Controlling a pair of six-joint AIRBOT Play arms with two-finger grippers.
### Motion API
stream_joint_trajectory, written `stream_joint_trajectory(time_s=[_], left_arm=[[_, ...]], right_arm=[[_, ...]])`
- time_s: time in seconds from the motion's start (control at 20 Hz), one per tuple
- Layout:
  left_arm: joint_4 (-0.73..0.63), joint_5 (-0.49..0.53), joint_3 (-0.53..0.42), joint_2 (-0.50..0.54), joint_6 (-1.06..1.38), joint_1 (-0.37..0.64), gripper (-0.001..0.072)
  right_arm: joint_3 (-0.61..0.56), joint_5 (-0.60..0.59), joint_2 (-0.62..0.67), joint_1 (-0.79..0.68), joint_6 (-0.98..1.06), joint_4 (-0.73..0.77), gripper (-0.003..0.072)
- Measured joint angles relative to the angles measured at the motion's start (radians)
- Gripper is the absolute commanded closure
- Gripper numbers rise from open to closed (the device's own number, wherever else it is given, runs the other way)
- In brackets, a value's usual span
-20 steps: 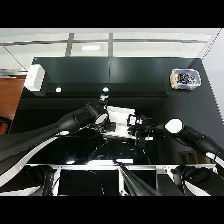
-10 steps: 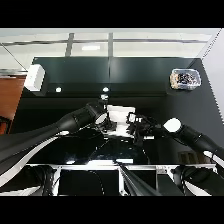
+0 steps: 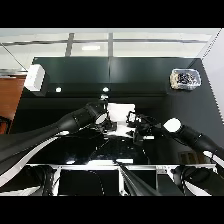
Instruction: Fold the box and place the chain.
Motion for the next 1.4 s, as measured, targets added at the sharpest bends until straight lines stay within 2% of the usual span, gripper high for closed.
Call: stream_joint_trajectory(time_s=[0.15, 0.3, 0.4, 0.65, 0.85, 0.95, 1.15, 1.4], left_arm=[[0.003, -0.002, 0.000, 0.000, 0.001, 0.000, 0.0681], [0.000, 0.001, 0.000, 0.000, 0.001, 0.000, 0.0681], [0.000, 0.006, 0.000, 0.000, 0.000, 0.000, 0.0681], [-0.008, -0.004, 0.000, 0.000, 0.006, 0.000, 0.0681], [-0.004, -0.005, 0.000, 0.000, 0.003, 0.000, 0.0681], [-0.004, -0.005, 0.000, 0.000, 0.003, 0.000, 0.0681], [-0.004, -0.004, 0.000, 0.000, 0.000, 0.000, 0.0681], [-0.004, -0.003, 0.000, 0.000, 0.000, 0.000, 0.0681]], right_arm=[[0.001, -0.002, 0.000, 0.000, 0.005, 0.002, 0.0673], [0.011, 0.005, 0.014, -0.022, 0.109, 0.007, 0.0673], [0.036, 0.050, 0.038, -0.079, 0.279, -0.048, 0.0673], [0.130, 0.317, 0.106, -0.424, 0.772, -0.282, 0.0673], [0.109, 0.404, 0.120, -0.737, 1.030, -0.359, 0.0673], [0.075, 0.443, 0.109, -0.820, 1.114, -0.357, 0.0673], [0.006, 0.519, 0.064, -0.832, 1.176, -0.304, 0.0673], [-0.027, 0.581, -0.031, -0.694, 1.168, -0.253, 0.0672]])
